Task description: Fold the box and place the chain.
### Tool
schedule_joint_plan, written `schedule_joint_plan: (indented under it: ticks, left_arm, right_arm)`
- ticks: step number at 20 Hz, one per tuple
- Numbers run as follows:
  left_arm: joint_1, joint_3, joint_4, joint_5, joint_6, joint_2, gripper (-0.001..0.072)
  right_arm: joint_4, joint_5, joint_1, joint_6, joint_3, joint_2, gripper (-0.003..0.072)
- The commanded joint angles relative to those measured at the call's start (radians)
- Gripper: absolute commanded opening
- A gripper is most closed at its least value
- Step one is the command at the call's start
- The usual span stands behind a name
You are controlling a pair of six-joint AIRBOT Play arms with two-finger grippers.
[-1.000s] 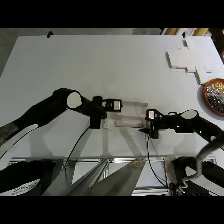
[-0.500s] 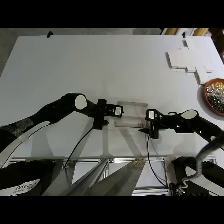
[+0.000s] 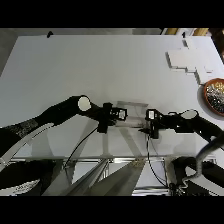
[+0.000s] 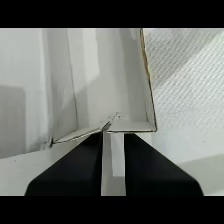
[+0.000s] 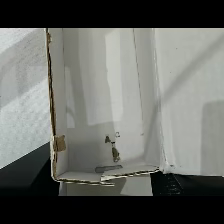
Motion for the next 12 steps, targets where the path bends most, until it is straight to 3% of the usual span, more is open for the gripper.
schedule_joint_plan:
  ticks: [1, 12]
  left_arm:
    - [-0.002, 0.000, -0.017, 0.018, 0.012, -0.012, 0.0134]
    - [-0.059, 0.000, -0.095, 0.081, 0.013, -0.057, 0.0143]
  right_arm:
    - [0.000, 0.000, 0.000, 0.000, 0.000, 0.000, 0.0407]
    - [0.000, 0.000, 0.000, 0.000, 0.000, 0.000, 0.0407]
